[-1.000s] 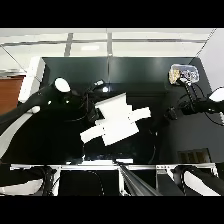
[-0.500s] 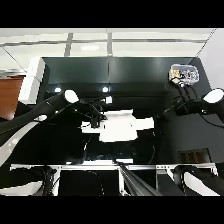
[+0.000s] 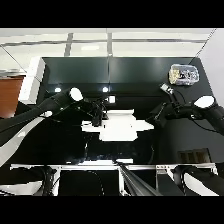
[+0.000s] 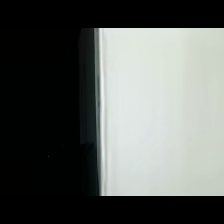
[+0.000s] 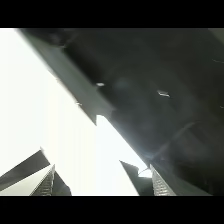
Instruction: Fold the box and place the chain.
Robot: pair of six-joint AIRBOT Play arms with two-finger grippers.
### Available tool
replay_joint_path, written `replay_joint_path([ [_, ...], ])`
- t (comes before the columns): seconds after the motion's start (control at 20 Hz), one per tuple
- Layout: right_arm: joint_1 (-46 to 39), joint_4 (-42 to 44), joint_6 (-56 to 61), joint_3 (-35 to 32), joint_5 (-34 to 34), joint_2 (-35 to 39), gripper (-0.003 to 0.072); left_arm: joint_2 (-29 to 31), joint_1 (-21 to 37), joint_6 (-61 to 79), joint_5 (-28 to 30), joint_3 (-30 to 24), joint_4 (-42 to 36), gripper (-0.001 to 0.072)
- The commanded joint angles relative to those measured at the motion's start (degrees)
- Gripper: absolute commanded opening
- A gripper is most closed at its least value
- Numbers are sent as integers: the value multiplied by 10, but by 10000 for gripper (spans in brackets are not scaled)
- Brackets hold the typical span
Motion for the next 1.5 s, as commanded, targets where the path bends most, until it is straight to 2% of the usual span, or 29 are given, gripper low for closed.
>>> replay_joint_path([
  [0.0, 50, -37, -33, -2, 19, 0, 681, -2, 0, -3, 3, 2, 10, 24],
  [0.2, 112, -119, -77, -2, 23, -14, 681, -2, 0, -3, 2, 2, 10, 24],
  [0.6, 233, -104, -98, -2, -3, -58, 681, -2, -1, -3, 2, 2, 10, 25],
  [0.8, 240, -58, -96, -2, -52, -59, 681, -2, -1, -3, 2, 2, 10, 24],
  [0.9, 240, -26, -94, -2, -55, -58, 681, -2, -1, -3, 2, 2, 10, 24],
  [1.1, 233, -22, -78, -2, -71, -45, 680, -2, -1, -3, 2, 2, 10, 24],
  [1.35, 233, -30, -101, -2, -55, -44, 680, -2, -1, -3, 2, 2, 10, 24],
  [1.45, 233, -30, -126, -2, -9, -44, 680, -2, -1, -3, 2, 2, 10, 24],
])
